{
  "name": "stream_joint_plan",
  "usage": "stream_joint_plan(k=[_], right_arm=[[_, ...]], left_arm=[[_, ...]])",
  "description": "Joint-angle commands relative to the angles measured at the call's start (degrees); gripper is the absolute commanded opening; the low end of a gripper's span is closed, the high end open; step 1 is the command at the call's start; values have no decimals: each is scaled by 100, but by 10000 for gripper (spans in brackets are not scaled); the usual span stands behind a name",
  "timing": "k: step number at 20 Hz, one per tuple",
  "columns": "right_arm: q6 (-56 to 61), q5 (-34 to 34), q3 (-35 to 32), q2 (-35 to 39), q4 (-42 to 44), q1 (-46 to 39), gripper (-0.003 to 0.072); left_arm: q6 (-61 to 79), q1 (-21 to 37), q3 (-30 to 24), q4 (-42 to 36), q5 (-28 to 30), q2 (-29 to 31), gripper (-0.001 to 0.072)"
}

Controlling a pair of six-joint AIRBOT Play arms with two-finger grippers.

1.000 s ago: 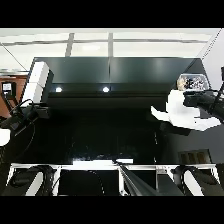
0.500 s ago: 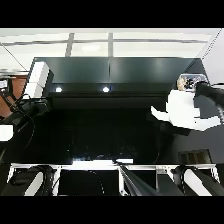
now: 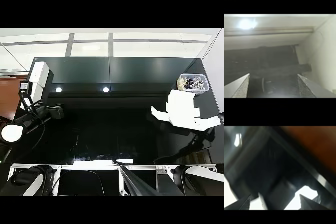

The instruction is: Fold the box and place the chain.

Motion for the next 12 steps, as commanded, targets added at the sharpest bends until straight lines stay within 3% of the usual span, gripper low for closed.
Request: stream_joint_plan(k=[1, 3, 6, 8, 12], right_arm=[[-809, 1239, 275, -619, 129, -4, 720], [-857, 1222, 369, -804, 111, 365, 720], [-955, 1261, 538, -848, -306, 793, 100], [-1082, 1598, 719, -844, -376, 879, 6], [-1292, 2481, 774, -734, 284, 911, 13]], left_arm=[[4, -363, 2, 13, -42, -35, 708], [-4, -426, 2, -9, -52, -92, 707], [-2, -450, 2, -249, -111, -129, 708], [-2, -450, 2, -251, -111, -129, 708], [-2, -450, 2, -291, -109, -131, 707]])
